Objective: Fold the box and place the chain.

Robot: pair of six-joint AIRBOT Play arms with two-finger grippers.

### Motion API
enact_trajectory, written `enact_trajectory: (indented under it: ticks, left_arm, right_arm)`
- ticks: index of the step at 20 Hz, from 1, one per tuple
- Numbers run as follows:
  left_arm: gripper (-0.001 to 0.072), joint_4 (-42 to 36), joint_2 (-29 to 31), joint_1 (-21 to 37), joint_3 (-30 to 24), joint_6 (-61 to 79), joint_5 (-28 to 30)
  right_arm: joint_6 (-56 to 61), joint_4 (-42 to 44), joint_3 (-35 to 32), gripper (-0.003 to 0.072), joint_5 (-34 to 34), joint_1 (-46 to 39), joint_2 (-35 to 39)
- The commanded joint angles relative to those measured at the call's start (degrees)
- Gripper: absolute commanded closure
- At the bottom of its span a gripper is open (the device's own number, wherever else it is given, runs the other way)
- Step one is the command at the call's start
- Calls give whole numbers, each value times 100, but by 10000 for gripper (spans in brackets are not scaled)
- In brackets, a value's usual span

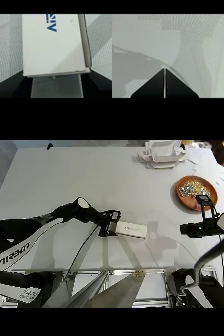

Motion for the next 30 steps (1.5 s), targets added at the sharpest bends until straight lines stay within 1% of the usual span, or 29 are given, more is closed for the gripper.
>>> enact_trajectory:
  ticks: [1, 14, 16, 18, 20, 24, 27, 30]
  left_arm:
    - [700, 0, 2, 0, 2, 0, 2]
    - [702, -24, 20, 4, 2, 0, 42]
    - [703, -4, 221, 31, 2, -7, 31]
    - [704, -4, 647, 136, 2, -271, 50]
    - [703, 0, 1189, 367, 2, -981, 114]
    - [703, 17, 2229, 1154, 2, -1862, 109]
    - [703, 22, 2837, 1921, 2, -2686, 109]
    - [704, 131, 3224, 2793, 2, -3663, 87]
  right_arm:
    - [13, -11, -4, 672, 11, -4, 4]
    - [13, -11, -4, 672, 11, -4, 4]
    - [13, -11, -4, 672, 11, -4, 4]
    - [13, -11, -4, 672, 11, -4, 4]
    - [11, -11, -4, 672, 11, -4, 4]
    - [13, -11, -4, 672, 11, -4, 4]
    - [13, -11, -4, 672, 11, -4, 4]
    - [13, -11, -4, 672, 11, -4, 4]
